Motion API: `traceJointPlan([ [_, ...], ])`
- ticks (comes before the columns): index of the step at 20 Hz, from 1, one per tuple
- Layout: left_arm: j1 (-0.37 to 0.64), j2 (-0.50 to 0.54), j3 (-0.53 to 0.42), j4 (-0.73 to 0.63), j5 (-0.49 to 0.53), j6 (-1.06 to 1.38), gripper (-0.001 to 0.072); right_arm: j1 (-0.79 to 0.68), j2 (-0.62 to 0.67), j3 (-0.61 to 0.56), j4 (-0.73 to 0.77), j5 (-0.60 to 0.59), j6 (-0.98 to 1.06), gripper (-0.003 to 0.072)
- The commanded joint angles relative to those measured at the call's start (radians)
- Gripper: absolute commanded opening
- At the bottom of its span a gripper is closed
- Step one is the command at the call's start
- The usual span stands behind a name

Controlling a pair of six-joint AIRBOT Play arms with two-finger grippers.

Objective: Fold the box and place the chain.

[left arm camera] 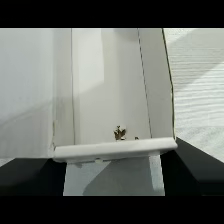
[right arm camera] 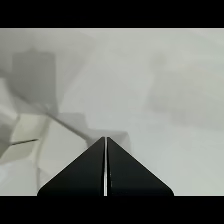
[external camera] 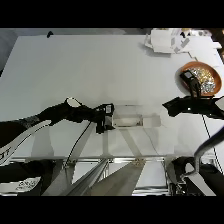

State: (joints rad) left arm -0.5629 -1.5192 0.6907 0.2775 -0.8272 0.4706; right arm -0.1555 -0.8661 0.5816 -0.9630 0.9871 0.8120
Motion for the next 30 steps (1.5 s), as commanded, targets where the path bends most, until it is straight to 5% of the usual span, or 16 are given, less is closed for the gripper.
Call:
traceJointPlan([
  [1,0.0,0.0,0.001,0.0,0.0,0.0,0.0073,-0.046,-0.058,0.01,-0.171,-0.025,0.29,0.0017],
  [17,0.0,0.0,0.001,0.0,0.0,0.0,0.0073,0.055,-0.344,-0.027,0.011,0.076,0.216,0.0016],
  [27,0.0,0.0,0.001,0.0,0.0,0.0,0.0073,0.144,-0.329,-0.027,0.147,0.169,0.165,0.0023],
  [30,0.0,0.0,0.0,0.0,0.001,0.0,0.0073,0.153,-0.276,-0.027,0.159,0.171,0.163,0.0123],
])
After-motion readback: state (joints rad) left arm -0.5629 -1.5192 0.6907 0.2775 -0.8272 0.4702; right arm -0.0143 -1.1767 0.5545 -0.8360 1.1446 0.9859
